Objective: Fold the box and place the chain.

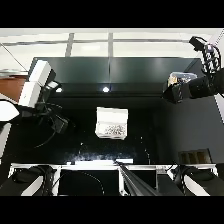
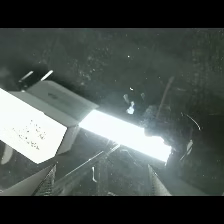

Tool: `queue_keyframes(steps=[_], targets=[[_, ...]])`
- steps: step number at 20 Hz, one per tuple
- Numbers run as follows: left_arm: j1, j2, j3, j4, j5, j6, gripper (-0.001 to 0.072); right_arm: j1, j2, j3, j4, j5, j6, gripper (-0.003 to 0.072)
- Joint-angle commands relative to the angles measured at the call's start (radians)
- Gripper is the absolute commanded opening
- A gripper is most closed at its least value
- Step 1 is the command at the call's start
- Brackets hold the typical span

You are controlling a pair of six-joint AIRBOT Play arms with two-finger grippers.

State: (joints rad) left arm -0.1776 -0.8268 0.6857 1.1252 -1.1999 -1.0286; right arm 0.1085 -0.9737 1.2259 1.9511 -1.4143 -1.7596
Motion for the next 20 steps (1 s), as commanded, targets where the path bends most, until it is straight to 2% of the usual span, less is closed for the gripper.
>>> queue_keyframes(steps=[1,3,7,10,13,20], targets=[[0.026,-0.1,-0.049,-0.124,0.004,0.332,0.0704,0.0,0.0,0.0,0.0,0.007,0.001,0.0706],[0.016,-0.169,-0.025,-0.183,-0.027,0.434,0.0704,0.0,0.0,0.0,0.0,0.002,0.002,0.0706],[-0.044,-0.255,0.008,-0.198,0.014,0.595,0.0702,0.0,0.0,0.0,0.0,-0.006,0.002,0.0706],[-0.093,-0.336,0.008,-0.227,-0.006,0.846,0.0703,0.0,0.0,0.0,0.0,-0.004,0.002,0.0705],[-0.09,-0.406,0.011,-0.359,-0.01,0.99,0.0703,0.0,0.0,0.0,0.0,-0.005,0.006,0.0705],[-0.055,-0.484,0.024,-0.386,0.023,1.187,0.0703,0.0,-0.001,0.0,-0.016,0.0,0.006,0.0705]])
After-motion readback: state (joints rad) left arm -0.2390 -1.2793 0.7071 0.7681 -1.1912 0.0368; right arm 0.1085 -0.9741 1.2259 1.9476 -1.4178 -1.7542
